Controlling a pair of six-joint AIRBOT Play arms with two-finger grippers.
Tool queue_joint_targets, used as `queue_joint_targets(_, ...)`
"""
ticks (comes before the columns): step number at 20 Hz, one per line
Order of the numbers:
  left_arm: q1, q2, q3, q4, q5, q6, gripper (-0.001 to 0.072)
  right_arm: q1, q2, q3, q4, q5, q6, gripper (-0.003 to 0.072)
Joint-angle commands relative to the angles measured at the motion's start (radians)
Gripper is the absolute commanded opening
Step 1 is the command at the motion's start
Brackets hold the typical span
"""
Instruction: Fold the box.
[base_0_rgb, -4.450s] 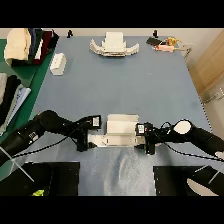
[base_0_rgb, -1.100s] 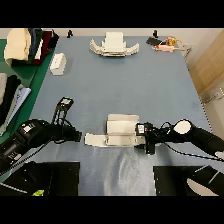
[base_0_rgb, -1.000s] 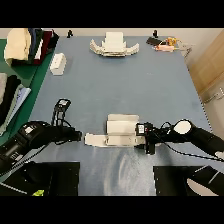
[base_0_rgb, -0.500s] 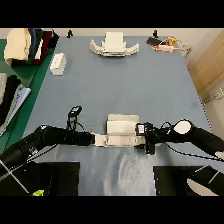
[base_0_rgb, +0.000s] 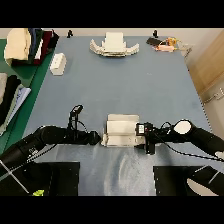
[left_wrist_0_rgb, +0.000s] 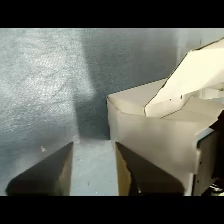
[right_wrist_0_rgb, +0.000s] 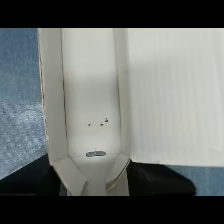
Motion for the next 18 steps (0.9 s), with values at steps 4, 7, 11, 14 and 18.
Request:
queue_joint_targets(4,0.000,0.001,0.001,-0.039,0.019,0.006,0.0360,0.000,0.000,0.000,0.000,0.000,0.000,0.0495)
queue_joint_targets(7,0.000,0.000,0.001,-0.102,0.032,0.010,0.0359,0.000,0.000,0.000,0.000,0.000,0.000,0.0495)
queue_joint_targets(11,0.000,-0.002,0.001,-0.128,0.053,0.016,0.0359,0.000,0.000,0.000,0.000,0.000,0.000,0.0495)
queue_joint_targets(14,0.000,-0.001,0.001,-0.150,0.031,0.045,0.0360,0.000,0.001,0.000,0.000,0.000,0.000,0.0495)
queue_joint_targets(18,-0.001,-0.002,0.024,-0.169,0.005,0.089,0.0360,0.000,0.000,0.000,0.000,0.000,0.000,0.0494)
